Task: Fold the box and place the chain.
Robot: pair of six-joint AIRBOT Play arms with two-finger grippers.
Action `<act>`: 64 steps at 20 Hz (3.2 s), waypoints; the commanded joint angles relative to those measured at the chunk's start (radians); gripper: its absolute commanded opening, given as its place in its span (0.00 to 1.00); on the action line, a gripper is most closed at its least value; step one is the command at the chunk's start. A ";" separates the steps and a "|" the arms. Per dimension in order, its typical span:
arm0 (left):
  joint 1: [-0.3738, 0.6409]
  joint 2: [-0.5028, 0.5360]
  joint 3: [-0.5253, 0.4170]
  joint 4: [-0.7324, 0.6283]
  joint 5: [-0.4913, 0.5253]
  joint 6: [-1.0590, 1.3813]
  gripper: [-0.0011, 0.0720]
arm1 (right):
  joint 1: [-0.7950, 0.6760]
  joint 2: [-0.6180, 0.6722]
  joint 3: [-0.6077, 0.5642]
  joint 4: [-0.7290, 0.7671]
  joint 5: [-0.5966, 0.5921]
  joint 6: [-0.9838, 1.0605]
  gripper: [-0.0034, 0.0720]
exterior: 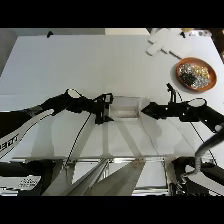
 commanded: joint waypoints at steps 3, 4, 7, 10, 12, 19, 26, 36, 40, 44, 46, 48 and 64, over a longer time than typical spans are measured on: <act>0.001 0.000 0.000 0.000 0.000 0.000 0.30 | 0.037 0.023 0.004 0.021 0.010 -0.008 0.47; 0.001 0.000 0.000 0.000 0.000 0.000 0.30 | 0.037 0.023 0.004 0.021 0.008 -0.006 0.47; 0.001 0.000 0.000 0.000 0.000 0.000 0.30 | 0.037 0.024 0.016 0.017 0.014 -0.006 0.47; 0.001 0.000 0.000 0.000 0.000 0.000 0.30 | 0.037 0.027 0.041 -0.047 0.018 0.032 0.47; 0.001 0.000 0.000 0.000 0.000 0.000 0.30 | 0.037 0.027 0.048 -0.120 0.025 0.079 0.47; 0.001 0.000 0.000 0.000 0.000 0.000 0.30 | 0.135 0.025 0.085 -0.171 -0.032 0.170 0.51; 0.001 0.000 0.000 0.000 0.000 0.000 0.30 | 0.277 0.004 0.260 -0.587 0.003 0.583 0.60; 0.001 0.000 0.000 0.000 0.000 0.000 0.30 | 0.490 -0.124 0.371 -0.845 0.025 0.910 0.68; 0.001 0.000 0.000 0.000 0.000 0.000 0.30 | 0.534 -0.192 0.484 -0.964 0.138 0.995 0.68; 0.001 0.000 0.000 0.000 0.000 0.000 0.30 | 0.576 -0.233 0.521 -1.052 0.169 1.100 0.68; 0.001 0.000 0.000 0.000 0.000 0.000 0.30 | 0.578 -0.233 0.521 -1.054 0.169 1.121 0.67; 0.001 0.000 0.000 0.000 0.000 0.000 0.30 | 0.583 -0.233 0.520 -1.054 0.171 1.151 0.66; 0.001 0.000 0.000 0.000 0.000 0.000 0.30 | 0.684 -0.275 0.533 -1.114 0.181 1.237 0.31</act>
